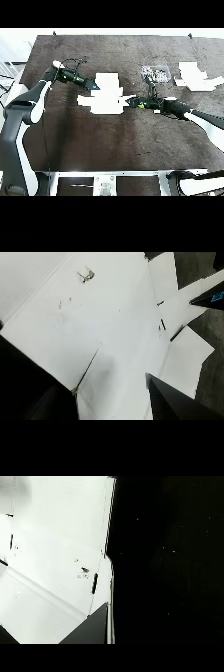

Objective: Fold the box and place the chain.

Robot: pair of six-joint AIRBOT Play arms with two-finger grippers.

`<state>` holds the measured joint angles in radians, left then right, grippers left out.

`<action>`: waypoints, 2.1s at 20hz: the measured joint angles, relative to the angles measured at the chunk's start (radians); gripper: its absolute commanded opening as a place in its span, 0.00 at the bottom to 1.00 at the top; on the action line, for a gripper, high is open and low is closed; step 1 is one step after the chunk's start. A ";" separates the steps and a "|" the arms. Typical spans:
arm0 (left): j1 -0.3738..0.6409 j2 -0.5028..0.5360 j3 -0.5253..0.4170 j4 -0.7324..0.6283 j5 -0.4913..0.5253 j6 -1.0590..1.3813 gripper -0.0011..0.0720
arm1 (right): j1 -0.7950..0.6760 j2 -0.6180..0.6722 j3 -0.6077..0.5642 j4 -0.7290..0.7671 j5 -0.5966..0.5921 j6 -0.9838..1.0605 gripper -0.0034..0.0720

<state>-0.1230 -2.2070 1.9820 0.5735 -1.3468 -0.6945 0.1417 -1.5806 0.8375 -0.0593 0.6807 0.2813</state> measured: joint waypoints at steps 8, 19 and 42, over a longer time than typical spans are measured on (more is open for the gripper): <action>-0.004 -0.023 0.017 -0.006 -0.071 0.008 0.58 | 0.000 0.000 0.000 -0.003 0.000 -0.006 0.05; -0.005 -0.024 0.018 -0.014 -0.093 0.071 0.04 | -0.001 0.000 0.000 -0.014 -0.001 -0.006 0.19; -0.005 0.146 -0.354 -0.161 0.064 0.897 0.03 | -0.363 0.012 0.022 0.026 0.308 -0.024 0.45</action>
<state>-0.1280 -2.0613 1.6279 0.4129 -1.2831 0.2024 -0.2211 -1.5688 0.8593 -0.0338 0.9890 0.2569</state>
